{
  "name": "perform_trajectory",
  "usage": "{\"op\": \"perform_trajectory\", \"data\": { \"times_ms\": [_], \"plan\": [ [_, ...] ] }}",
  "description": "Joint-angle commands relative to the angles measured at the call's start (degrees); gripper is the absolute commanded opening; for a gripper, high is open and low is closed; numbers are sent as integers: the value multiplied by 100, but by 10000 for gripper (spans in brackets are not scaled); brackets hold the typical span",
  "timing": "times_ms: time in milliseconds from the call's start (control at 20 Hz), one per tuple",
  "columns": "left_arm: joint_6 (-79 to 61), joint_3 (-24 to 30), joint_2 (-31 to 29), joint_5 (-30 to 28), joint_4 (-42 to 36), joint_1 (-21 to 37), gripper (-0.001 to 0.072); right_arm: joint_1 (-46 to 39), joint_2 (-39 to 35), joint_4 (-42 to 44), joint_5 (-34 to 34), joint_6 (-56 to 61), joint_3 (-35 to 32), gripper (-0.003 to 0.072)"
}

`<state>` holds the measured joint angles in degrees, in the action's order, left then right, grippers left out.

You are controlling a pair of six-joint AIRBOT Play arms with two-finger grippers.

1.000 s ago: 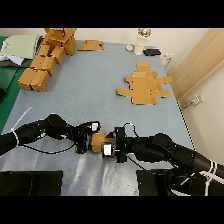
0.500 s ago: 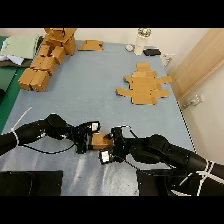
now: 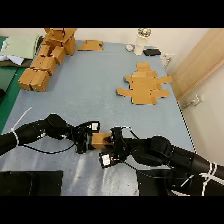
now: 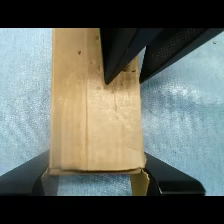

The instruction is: Fold the box.

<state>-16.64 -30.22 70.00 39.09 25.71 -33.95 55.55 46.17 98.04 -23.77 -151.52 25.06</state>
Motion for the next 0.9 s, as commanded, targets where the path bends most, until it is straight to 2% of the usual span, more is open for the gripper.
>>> {"op": "perform_trajectory", "data": {
  "times_ms": [0,200,450,700,750,850],
  "plan": [
    [0,2,2,7,0,2,447,17,-227,-28,-2,13,4,276],
    [0,2,2,7,0,2,447,15,-422,-42,190,15,11,276],
    [0,2,2,7,0,2,447,13,-116,-590,295,533,11,274],
    [0,2,2,4,0,2,447,13,133,-616,426,562,11,270],
    [0,2,2,7,0,2,447,15,138,-616,422,562,11,214],
    [0,2,2,7,0,0,447,15,138,-614,413,562,11,208]
  ]
}}
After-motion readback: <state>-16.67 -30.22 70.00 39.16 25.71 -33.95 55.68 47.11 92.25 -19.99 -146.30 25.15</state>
